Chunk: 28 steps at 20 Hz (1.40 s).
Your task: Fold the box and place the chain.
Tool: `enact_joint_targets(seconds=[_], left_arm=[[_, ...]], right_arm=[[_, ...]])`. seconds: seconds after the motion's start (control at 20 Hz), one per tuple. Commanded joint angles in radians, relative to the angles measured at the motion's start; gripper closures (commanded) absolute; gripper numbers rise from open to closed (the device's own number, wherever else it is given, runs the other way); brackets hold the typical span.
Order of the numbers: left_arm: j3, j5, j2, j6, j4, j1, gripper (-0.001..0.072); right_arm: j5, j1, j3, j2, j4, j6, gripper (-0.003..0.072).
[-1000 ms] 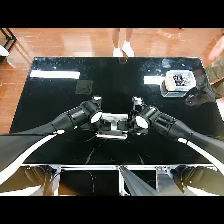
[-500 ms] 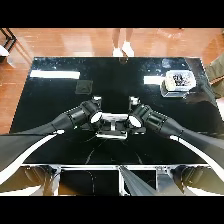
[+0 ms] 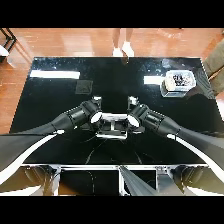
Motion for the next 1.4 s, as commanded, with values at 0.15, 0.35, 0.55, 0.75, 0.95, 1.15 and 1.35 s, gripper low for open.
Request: enact_joint_targets(seconds=[0.15, 0.35, 0.55, 0.75, 0.95, 1.15, 1.35], left_arm=[[0.0, 0.0, 0.0, 0.0, -0.001, 0.0, 0.0692], [0.0, 0.0, 0.0, 0.0, -0.005, 0.0, 0.0692], [0.0, 0.0, 0.0, 0.0, -0.005, 0.0, 0.0692], [0.0, 0.001, 0.0, 0.0, -0.005, 0.001, 0.0692], [0.0, 0.001, 0.0, 0.0, -0.005, 0.001, 0.0692], [0.0, 0.001, 0.0, 0.0, -0.005, 0.0, 0.0692], [0.0, 0.001, 0.0, 0.0, -0.005, 0.0, 0.0692]], right_arm=[[-0.018, 0.001, 0.016, -0.001, 0.016, -0.029, 0.0664], [-0.018, 0.001, 0.017, -0.001, 0.014, -0.032, 0.0654], [0.021, 0.001, 0.018, -0.001, 0.003, -0.054, 0.0435], [0.022, 0.001, 0.017, -0.001, -0.003, -0.054, 0.0436], [0.014, 0.001, 0.017, -0.016, -0.003, -0.054, 0.0438], [0.008, 0.001, 0.017, -0.018, -0.004, -0.054, 0.0439], [0.007, 0.001, 0.017, -0.022, -0.003, -0.058, 0.0541]])
